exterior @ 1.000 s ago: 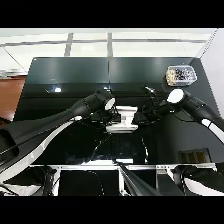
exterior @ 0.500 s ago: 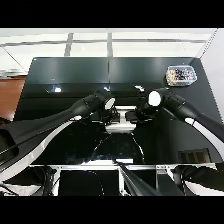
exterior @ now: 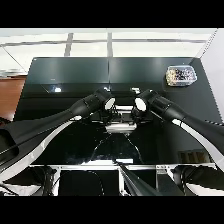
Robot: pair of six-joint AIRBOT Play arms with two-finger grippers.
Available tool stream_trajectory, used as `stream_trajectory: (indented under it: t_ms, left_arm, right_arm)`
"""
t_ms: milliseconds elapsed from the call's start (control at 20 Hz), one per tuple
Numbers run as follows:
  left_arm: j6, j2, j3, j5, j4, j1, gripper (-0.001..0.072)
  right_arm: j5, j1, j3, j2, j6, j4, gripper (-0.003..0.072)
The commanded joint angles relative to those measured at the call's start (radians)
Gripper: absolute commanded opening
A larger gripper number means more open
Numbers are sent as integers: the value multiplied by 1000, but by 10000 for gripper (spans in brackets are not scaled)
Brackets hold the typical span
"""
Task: Fold the box and place the chain.
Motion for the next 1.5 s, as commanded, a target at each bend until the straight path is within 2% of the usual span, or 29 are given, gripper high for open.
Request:
stream_trajectory:
  t_ms: [0, 500, 550, 600, 850, 900, 950, 1000, 1050, 1150, 1250, 1300, 1350, 1400, 1450]
  left_arm:
    - [0, 0, 1, -1, 0, 0, 28]
    - [0, 0, 1, -2, 0, 0, 28]
    - [0, 0, 1, -2, 0, 0, 28]
    - [0, 0, 1, -2, 0, 0, 28]
    - [0, 0, 1, -1, 0, 0, 28]
    - [0, 0, 1, -1, 0, 0, 28]
    - [0, 0, 1, -1, 0, 0, 28]
    - [-1, 0, 1, -1, 0, 0, 27]
    - [0, 0, 1, -1, 0, 0, 28]
    - [0, 0, 1, -1, 0, 0, 27]
    - [0, 0, 1, -2, 0, 0, 27]
    - [0, 0, 1, -2, 0, 0, 27]
    - [0, 0, 1, -2, 0, 0, 28]
    - [-1, 0, 1, -2, 0, 0, 28]
    - [0, 0, 1, -2, 0, 0, 27]
  right_arm:
    - [23, 5, 2, -3, 26, -13, 236]
    - [6, 5, 2, -31, 12, 8, 233]
    - [2, 5, 2, -32, 9, 8, 52]
    - [-5, 5, 2, -32, 8, 8, 14]
    - [-20, 5, 2, -31, 9, 8, 18]
    - [-20, 5, 2, -31, 9, 8, 92]
    - [-21, 5, 2, -31, 9, 8, 202]
    - [-21, 5, 2, -31, 9, 8, 205]
    - [-23, 5, 2, -31, 9, 8, 192]
    - [-28, 5, 2, -31, 8, 7, 14]
    - [-30, 5, 2, -31, 8, 1, 14]
    - [-22, 5, 2, -28, 8, -2, 17]
    - [-11, 2, 2, -21, 8, -8, 140]
    - [0, -2, 3, -9, 3, -9, 319]
    - [18, -8, 3, 12, -31, -8, 322]
